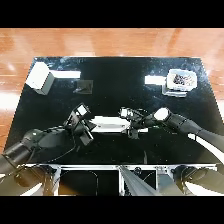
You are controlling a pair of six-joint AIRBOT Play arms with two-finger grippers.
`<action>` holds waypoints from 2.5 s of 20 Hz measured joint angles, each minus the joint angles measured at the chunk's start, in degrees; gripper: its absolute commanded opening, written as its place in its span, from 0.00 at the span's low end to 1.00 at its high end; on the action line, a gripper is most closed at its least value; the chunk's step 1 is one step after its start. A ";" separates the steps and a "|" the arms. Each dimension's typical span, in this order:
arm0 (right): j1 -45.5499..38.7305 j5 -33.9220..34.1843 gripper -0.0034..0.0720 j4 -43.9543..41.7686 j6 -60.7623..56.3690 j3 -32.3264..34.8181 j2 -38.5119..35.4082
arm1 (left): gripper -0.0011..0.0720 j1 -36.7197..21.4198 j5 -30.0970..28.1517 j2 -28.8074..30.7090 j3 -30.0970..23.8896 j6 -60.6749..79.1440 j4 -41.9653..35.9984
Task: Fold the box and place the chain.
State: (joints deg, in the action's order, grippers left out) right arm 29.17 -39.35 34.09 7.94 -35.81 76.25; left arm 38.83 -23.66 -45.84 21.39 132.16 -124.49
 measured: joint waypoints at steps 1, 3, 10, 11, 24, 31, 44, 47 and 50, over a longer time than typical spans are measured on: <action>0.00 0.00 0.76 0.00 0.00 0.02 0.00 | 0.04 1.88 3.58 -0.92 -0.22 -0.13 0.04; 0.00 0.00 0.76 -0.04 0.00 0.09 0.00 | 0.04 4.50 10.27 -2.27 -0.48 -0.26 0.11; 0.00 0.00 0.76 0.00 -0.02 0.09 0.00 | 0.04 6.56 24.76 -6.19 -0.26 -1.57 -0.74; 0.00 -0.02 0.76 0.00 0.00 0.09 0.00 | 0.04 6.58 25.81 -7.02 0.04 -1.75 -0.76; 0.00 -0.04 0.76 0.04 -0.02 0.09 0.00 | 0.04 6.58 29.68 -18.40 2.93 -9.42 -0.96; -0.02 -0.17 0.76 0.11 -0.02 0.09 0.00 | 0.04 6.47 23.54 -20.55 6.05 -10.67 -0.96; 0.00 0.07 0.76 0.04 0.00 0.09 0.00 | 0.04 -2.27 5.46 -14.19 13.07 -11.08 0.50; 0.00 0.04 0.76 0.04 0.00 0.09 0.00 | 0.04 -6.82 -3.87 -10.23 13.25 -11.04 2.40; 0.00 0.02 0.76 0.02 0.00 0.09 0.00 | 0.40 -11.76 -14.14 -7.19 13.29 -8.52 6.36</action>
State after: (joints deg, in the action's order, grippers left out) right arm 29.17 -39.33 34.11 7.94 -35.73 76.25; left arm 27.07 -37.80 -53.04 34.68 123.63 -118.13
